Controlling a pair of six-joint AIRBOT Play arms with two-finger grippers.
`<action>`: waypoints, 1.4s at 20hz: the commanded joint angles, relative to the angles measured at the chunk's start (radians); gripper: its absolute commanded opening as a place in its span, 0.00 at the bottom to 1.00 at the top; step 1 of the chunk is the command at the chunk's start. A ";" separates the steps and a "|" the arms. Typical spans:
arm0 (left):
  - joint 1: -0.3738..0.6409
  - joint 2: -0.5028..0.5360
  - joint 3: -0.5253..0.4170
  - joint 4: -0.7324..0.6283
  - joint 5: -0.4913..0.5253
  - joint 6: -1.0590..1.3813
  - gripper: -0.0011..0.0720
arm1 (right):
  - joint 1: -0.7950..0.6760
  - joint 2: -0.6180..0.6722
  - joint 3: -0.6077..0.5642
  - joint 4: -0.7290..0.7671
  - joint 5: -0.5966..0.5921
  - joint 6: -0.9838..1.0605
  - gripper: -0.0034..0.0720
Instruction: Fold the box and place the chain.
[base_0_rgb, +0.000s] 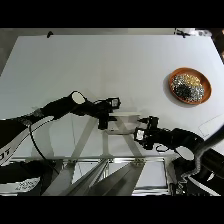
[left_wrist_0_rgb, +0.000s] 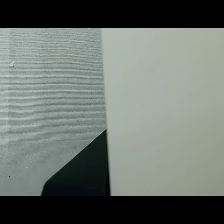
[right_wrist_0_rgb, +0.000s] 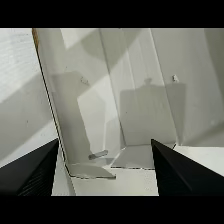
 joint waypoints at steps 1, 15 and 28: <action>-0.001 0.000 0.001 0.000 0.000 0.000 0.03 | -0.008 0.001 0.004 0.042 0.002 -0.008 0.85; -0.001 0.000 0.001 0.000 0.000 0.000 0.03 | -0.133 0.000 0.010 0.211 0.042 -0.289 0.85; -0.001 0.000 0.001 0.000 0.000 0.000 0.03 | -0.222 -0.065 0.010 0.407 0.047 -0.631 0.85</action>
